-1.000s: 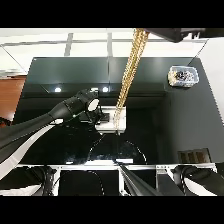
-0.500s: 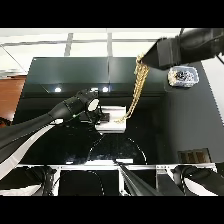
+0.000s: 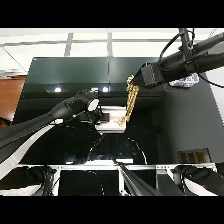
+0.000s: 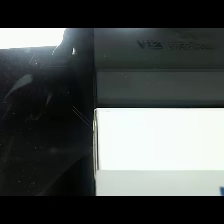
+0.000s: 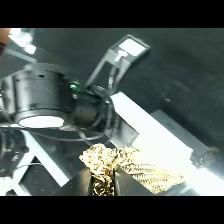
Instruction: Fold the box and place the chain.
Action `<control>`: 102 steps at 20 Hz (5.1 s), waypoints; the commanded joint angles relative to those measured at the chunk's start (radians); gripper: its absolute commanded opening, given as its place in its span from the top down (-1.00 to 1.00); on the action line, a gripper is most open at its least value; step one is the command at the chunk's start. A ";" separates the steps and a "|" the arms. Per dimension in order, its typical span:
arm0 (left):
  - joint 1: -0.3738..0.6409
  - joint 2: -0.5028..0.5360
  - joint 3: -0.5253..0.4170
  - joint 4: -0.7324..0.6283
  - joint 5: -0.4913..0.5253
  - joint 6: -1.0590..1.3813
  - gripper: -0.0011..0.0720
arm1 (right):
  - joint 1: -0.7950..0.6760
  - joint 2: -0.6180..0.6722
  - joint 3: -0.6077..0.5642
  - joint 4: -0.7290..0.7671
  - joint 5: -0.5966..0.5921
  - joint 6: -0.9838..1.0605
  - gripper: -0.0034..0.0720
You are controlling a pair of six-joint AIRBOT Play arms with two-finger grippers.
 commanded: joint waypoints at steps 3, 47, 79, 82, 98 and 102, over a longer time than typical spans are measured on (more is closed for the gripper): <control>0.000 0.000 0.000 0.000 0.000 0.000 0.89 | -0.019 0.006 0.008 0.134 -0.005 -0.034 0.87; 0.000 0.000 0.000 0.000 -0.011 0.000 0.90 | 0.053 -0.019 -0.486 -0.082 -0.250 -0.029 0.18; 0.430 0.343 -0.505 -0.736 0.246 2.508 -0.98 | -0.077 0.050 -0.494 -0.217 -0.231 -0.029 0.27; 0.457 0.257 -0.486 -0.816 0.273 2.518 -0.98 | -0.078 0.050 -0.494 -0.213 -0.234 -0.029 0.27; 0.415 0.170 -0.454 -0.952 0.266 2.557 -0.98 | -0.078 0.050 -0.494 -0.213 -0.274 -0.029 0.27; 0.412 0.167 -0.454 -0.937 0.230 2.554 -0.98 | -0.078 0.050 -0.494 -0.213 -0.278 -0.029 0.27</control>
